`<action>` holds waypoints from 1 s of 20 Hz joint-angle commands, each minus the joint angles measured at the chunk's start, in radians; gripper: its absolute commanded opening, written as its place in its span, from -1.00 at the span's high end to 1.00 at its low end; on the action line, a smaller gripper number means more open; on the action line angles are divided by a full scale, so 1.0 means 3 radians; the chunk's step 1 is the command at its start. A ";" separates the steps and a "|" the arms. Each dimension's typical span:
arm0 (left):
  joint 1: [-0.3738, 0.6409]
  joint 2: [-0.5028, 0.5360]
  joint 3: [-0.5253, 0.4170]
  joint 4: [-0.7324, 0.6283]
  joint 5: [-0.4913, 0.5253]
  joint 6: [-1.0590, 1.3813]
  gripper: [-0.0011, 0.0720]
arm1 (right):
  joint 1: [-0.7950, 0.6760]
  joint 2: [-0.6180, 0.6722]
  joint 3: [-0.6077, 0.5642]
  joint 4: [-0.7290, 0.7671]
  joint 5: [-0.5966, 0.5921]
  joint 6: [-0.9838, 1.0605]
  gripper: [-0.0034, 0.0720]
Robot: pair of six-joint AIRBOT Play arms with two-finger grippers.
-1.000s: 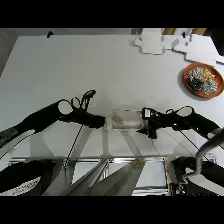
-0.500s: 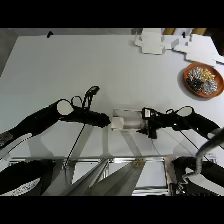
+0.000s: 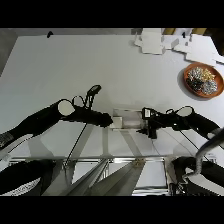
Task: Fold the box and place the chain.
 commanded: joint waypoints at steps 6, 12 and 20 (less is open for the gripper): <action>-0.0179 -0.0212 0.0322 0.0587 -0.0160 -0.0571 0.16 | 0.0001 0.0003 0.0003 0.0001 0.0001 0.0001 -0.15; -0.0446 -0.0431 0.0760 0.1330 -0.0551 -0.1399 0.15 | 0.0001 0.0003 0.0003 0.0003 0.0001 0.0001 -0.15; -0.0706 -0.0762 0.1303 0.2001 -0.1017 -0.2497 0.16 | 0.0001 0.0003 0.0003 0.0001 0.0001 0.0001 -0.15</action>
